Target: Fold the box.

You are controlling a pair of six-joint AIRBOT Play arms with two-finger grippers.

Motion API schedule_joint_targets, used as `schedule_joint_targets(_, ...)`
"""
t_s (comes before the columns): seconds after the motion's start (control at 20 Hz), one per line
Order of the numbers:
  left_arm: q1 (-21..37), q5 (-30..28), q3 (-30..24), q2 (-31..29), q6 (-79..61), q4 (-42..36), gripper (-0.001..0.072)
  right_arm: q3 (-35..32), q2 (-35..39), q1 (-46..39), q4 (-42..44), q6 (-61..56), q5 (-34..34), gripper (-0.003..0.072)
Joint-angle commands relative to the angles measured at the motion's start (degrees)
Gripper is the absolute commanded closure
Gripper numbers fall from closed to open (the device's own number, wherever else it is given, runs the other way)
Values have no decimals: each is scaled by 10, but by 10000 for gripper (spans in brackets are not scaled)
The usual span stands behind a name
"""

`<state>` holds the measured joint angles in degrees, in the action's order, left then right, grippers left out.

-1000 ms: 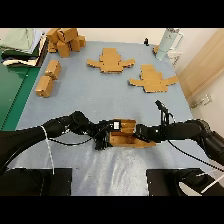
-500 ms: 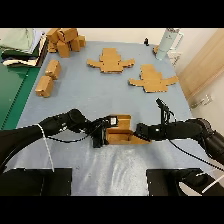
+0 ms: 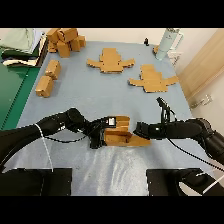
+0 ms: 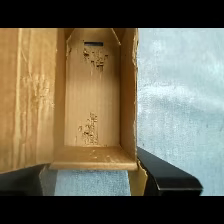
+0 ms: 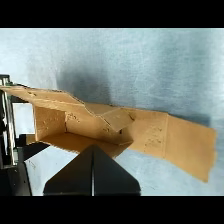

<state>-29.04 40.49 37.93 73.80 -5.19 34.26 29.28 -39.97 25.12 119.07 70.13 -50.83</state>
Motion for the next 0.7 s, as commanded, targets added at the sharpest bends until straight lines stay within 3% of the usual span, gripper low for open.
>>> schedule_joint_targets(0.0,1,5,0,8,-13,0,139,0,0,0,-2,0,11,683)
schedule_joint_targets(0.65,1,6,-1,13,-14,0,138,0,0,0,-1,7,11,683)
